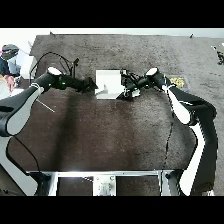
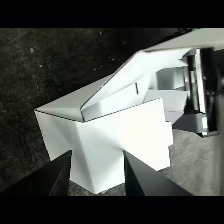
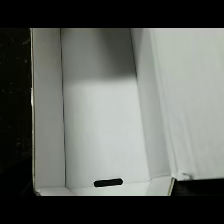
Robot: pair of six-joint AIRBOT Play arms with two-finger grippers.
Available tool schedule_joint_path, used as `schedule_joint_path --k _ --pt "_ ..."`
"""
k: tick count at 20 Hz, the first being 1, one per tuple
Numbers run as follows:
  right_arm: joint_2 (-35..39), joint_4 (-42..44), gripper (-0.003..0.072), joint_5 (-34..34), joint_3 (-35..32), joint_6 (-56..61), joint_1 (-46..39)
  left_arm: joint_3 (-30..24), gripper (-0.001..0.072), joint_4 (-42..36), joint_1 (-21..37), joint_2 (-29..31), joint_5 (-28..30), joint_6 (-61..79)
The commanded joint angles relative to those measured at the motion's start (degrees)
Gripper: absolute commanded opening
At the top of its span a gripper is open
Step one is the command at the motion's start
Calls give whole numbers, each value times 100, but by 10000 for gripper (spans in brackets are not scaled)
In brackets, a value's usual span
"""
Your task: Fold the box and place the chain.
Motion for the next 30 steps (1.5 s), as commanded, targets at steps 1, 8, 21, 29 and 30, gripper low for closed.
schedule_joint_path --k 1,8,21,29,30 --pt "-2 0 608 2 2 2 -2 328 353 960 -260 2 92 -951" --pt "-2 0 608 0 2 2 -2 455 353 1886 -592 2 435 -2260" --pt "-2 0 608 2 2 2 -2 1797 353 4531 -1438 -584 -476 -4607" --pt "-2 0 607 0 2 2 -2 2820 351 6098 -1934 -1174 -1484 -5630" --pt "-2 0 608 0 2 2 -2 2822 349 6159 -1941 -1174 -1480 -5685"
